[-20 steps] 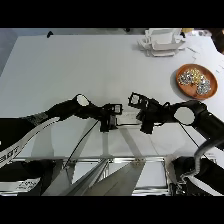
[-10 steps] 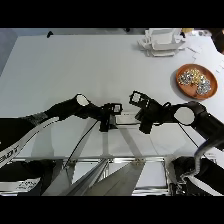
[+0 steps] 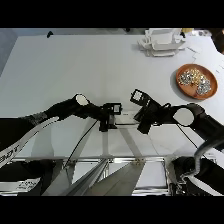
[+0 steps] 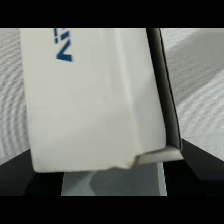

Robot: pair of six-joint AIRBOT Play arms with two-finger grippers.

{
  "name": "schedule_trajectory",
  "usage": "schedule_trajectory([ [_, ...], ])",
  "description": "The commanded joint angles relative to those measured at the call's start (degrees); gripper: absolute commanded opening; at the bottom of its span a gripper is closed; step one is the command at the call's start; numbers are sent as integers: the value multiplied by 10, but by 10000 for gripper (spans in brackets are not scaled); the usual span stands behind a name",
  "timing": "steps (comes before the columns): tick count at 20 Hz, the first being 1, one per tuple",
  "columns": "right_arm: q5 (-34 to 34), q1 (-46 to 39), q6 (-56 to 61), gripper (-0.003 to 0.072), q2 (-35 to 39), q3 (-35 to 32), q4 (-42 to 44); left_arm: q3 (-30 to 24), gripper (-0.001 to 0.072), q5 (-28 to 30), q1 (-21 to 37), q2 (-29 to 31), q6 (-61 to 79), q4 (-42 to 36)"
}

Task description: Fold the box and place the chain.

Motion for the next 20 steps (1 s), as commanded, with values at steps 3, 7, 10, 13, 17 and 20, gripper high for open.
schedule_trajectory([
  [3, 23, 0, -10, 205, 0, -16, -2, 0, 148, 0, 0, 0, -1, -1],
  [7, 45, 0, -13, 206, 1, -15, 0, 0, 148, 0, 0, 0, -1, -1],
  [10, 50, 0, -40, 212, 24, -15, 38, 0, 148, 0, 0, 0, -1, -1],
  [13, 50, 0, -101, 299, 52, -15, 112, 0, 148, 0, 0, 0, -1, -1],
  [17, 22, 0, -106, 17, 38, -16, 126, 0, 148, 0, 0, 0, -1, -1],
  [20, 9, 0, -101, 17, 2, -17, 126, 0, 148, 0, 0, 0, -1, -1],
])
